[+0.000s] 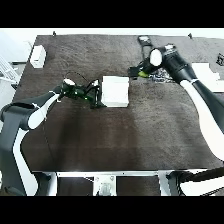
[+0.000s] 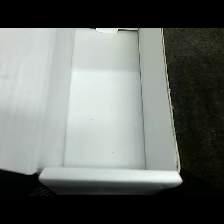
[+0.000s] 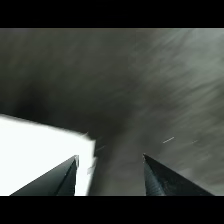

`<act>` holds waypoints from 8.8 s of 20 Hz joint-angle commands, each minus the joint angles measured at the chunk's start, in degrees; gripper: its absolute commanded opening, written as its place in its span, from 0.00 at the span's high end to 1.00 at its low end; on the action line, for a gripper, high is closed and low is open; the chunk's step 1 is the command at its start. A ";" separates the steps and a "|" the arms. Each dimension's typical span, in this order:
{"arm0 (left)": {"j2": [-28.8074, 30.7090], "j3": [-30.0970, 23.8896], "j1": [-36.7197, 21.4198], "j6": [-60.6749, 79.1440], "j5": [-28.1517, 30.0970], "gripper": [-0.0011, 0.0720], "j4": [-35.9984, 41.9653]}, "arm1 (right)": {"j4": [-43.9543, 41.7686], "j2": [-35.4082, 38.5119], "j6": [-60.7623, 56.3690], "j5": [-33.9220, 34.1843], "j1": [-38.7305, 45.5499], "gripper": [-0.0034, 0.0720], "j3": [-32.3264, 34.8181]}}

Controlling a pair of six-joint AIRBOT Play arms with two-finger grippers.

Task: Fold the box and place the chain.

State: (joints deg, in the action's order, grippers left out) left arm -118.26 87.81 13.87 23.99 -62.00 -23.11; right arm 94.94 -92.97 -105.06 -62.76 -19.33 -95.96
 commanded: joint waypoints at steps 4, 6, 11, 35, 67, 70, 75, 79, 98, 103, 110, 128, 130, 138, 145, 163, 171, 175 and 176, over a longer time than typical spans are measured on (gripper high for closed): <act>0.04 0.00 0.00 0.02 0.00 0.67 0.00 | -9.16 -2.25 15.43 8.04 18.36 0.29 -0.31; 0.04 0.00 0.00 0.00 0.00 0.67 0.00 | -13.40 -4.57 20.61 9.94 22.25 0.29 -0.31; 0.04 0.00 0.00 0.00 0.00 0.67 0.00 | -15.08 -12.59 24.70 10.32 26.25 0.30 -4.24; 0.04 0.00 0.00 0.02 0.02 0.67 0.00 | -18.88 -21.38 27.32 10.56 26.18 0.90 -8.50; 0.04 0.00 0.00 0.02 0.02 0.67 0.00 | -18.86 -25.29 25.11 4.59 25.46 0.94 -14.97; 0.04 0.00 0.00 0.02 0.02 0.67 0.00 | -18.88 -24.61 24.46 4.15 25.44 0.94 -16.59; 0.04 0.00 0.00 0.02 0.02 0.67 0.00 | -18.64 -21.00 24.48 3.91 25.42 0.94 -17.00; 0.04 0.00 0.00 0.02 0.02 0.67 0.00 | -18.27 -16.15 24.52 -1.64 25.33 0.94 -17.00; 0.04 0.00 0.00 0.02 0.00 0.67 0.00 | -17.35 14.60 26.23 -12.09 3.96 0.94 -16.94; 0.04 0.00 0.00 0.02 0.00 0.67 0.00 | -17.38 14.49 26.01 -12.46 -3.32 0.94 -14.36; 0.04 0.00 0.00 0.02 0.00 0.67 0.00 | -17.64 14.47 23.52 -2.95 -8.85 0.94 2.67; 0.04 0.00 0.00 0.02 0.02 0.67 0.00 | -21.31 10.62 21.68 24.59 -2.82 0.28 20.11; 0.04 0.00 0.00 0.02 0.02 0.67 0.00 | -17.25 15.80 21.46 22.32 1.57 0.28 20.63; 0.04 0.00 0.00 0.02 0.00 0.67 0.02 | -27.52 11.39 20.74 31.95 23.87 0.23 35.39; 0.04 0.00 0.00 0.02 0.02 0.67 0.02 | -43.65 -5.57 35.39 32.17 24.52 0.19 24.83; 0.04 0.00 0.00 0.02 0.02 0.67 0.02 | -57.02 -13.05 46.88 30.23 24.55 0.94 16.20; 0.04 0.00 0.00 0.02 0.02 0.67 0.02 | -47.39 9.38 39.89 28.00 18.86 0.94 17.64; 0.04 0.00 0.00 0.02 0.02 0.67 0.02 | -34.42 21.62 31.43 27.45 13.33 0.94 17.64; 0.04 0.00 0.00 0.02 0.02 0.67 0.02 | -32.06 24.17 30.03 27.47 11.45 0.94 17.62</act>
State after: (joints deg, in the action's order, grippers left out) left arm -118.26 87.81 13.87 24.01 -61.98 -23.09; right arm 53.80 -76.47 -69.19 -35.07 -3.99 -78.37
